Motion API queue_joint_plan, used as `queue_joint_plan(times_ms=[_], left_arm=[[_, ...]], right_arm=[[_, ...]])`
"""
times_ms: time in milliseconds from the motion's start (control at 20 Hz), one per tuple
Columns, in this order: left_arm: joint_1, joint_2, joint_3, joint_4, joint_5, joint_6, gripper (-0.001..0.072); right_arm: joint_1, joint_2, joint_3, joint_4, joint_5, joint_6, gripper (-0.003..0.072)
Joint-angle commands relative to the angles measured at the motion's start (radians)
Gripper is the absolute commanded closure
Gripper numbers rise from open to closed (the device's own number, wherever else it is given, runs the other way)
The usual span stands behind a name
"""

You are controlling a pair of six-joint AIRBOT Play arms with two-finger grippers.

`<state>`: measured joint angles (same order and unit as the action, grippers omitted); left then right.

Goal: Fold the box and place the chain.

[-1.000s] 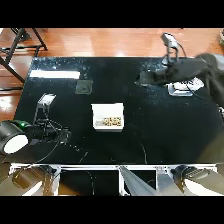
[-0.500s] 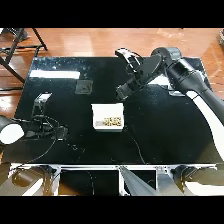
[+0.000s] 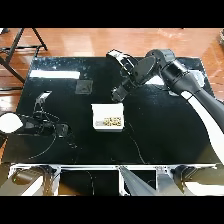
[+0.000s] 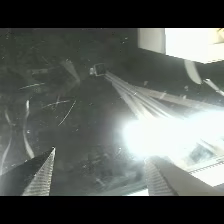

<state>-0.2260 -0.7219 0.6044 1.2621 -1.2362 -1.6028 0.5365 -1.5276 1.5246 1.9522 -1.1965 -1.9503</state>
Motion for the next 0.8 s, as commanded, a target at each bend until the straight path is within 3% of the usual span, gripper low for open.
queue_joint_plan(times_ms=[0, 300, 750], left_arm=[[0.005, -0.006, 0.000, -0.022, 0.013, 0.010, 0.0066], [0.005, -0.006, 0.000, -0.071, 0.011, -0.002, 0.0067], [0.005, -0.006, 0.000, -0.077, 0.025, -0.005, 0.0066]], right_arm=[[0.002, -0.009, 0.001, 0.050, -0.040, -0.102, -0.0019], [0.002, -0.009, 0.001, 0.107, -0.087, -0.379, -0.0019], [0.003, -0.014, 0.000, 0.108, -0.158, -0.369, -0.0019]])
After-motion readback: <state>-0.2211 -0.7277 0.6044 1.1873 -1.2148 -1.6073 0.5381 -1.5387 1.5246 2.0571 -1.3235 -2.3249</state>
